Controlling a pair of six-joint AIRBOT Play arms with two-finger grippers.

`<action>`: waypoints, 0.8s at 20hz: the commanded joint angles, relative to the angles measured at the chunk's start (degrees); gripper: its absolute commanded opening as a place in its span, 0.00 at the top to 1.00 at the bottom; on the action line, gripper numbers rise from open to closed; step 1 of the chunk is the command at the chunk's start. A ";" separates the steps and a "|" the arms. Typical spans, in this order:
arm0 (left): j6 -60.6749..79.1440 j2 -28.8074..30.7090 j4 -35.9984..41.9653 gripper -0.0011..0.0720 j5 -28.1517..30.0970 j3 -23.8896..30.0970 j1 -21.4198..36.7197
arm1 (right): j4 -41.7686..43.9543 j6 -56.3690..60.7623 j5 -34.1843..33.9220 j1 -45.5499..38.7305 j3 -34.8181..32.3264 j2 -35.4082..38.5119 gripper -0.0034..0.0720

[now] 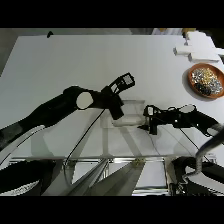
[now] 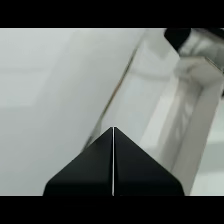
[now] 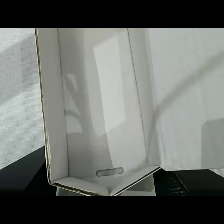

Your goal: Fold the box and place the chain.

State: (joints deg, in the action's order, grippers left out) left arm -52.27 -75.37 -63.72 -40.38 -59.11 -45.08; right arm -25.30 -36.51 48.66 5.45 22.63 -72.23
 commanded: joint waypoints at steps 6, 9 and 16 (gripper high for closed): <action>14.23 0.07 -5.90 0.98 -16.65 2.45 3.41 | 0.04 0.04 0.04 -0.04 0.00 0.07 0.43; 22.84 -2.01 -2.75 0.98 -14.05 5.42 4.68 | 0.04 0.04 0.04 -0.04 0.00 0.09 0.43; 36.70 -2.01 1.53 0.78 -10.25 13.18 9.46 | 0.07 0.04 0.04 -0.04 -0.02 0.09 0.43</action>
